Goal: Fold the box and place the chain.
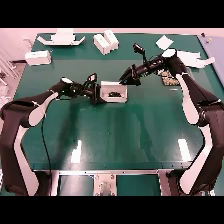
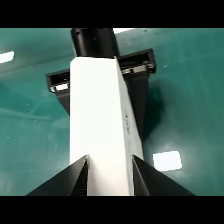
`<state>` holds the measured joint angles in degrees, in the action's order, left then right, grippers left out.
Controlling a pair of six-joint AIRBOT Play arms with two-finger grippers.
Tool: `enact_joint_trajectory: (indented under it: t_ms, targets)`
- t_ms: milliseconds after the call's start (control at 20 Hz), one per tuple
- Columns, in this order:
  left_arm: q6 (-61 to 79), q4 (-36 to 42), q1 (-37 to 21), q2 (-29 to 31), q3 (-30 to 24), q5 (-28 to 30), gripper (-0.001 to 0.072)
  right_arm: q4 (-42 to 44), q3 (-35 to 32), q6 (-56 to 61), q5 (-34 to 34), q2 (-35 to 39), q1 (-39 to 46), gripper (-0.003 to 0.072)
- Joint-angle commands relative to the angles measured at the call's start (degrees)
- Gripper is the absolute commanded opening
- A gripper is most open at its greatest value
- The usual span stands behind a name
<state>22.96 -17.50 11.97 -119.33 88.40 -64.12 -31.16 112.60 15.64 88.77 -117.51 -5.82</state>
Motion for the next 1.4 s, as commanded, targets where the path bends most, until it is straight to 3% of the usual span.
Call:
enact_joint_trajectory:
  t_ms: [0,550,750,1000,1350]
  targets:
    - [0.0,0.0,0.0,0.0,0.0,0.0,0.0633,0.0,0.1,2.4,2.4,0.0,-0.8,0.0331]
    - [0.0,0.0,0.0,0.0,0.0,0.0,0.0632,-6.2,0.0,5.2,2.1,0.0,-3.9,0.0327]
    - [0.0,0.0,0.0,0.0,0.0,0.0,0.0632,-6.1,0.1,4.7,-1.9,0.0,-4.2,0.0328]
    - [0.0,0.0,-0.1,0.0,0.0,0.0,0.0632,-0.2,1.2,4.7,0.2,0.1,-4.1,0.0298]
    - [0.0,0.0,0.0,0.0,0.0,-0.4,0.0632,-4.8,1.3,3.1,-3.6,0.0,-4.0,0.0284]
